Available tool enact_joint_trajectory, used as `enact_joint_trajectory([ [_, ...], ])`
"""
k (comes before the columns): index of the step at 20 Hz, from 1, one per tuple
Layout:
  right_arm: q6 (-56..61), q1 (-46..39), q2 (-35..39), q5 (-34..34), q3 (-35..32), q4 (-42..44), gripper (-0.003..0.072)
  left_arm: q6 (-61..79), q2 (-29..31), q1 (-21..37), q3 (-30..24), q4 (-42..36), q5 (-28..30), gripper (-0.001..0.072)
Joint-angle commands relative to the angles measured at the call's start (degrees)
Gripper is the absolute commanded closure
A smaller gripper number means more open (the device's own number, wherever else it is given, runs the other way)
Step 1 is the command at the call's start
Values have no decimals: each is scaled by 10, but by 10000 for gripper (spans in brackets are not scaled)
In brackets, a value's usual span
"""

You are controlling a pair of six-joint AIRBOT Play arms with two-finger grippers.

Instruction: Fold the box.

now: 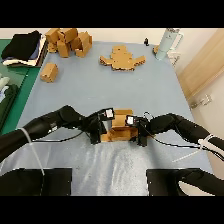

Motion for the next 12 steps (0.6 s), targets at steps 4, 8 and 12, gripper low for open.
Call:
enact_joint_trajectory([
  [4,0,0,0,0,0,0,148,-713,103,136,-5,314,-122,697],
  [8,0,0,0,0,0,0,149,-712,70,170,-48,177,-127,698],
  [12,0,0,0,0,0,0,149,-705,9,94,-52,96,-49,698],
])
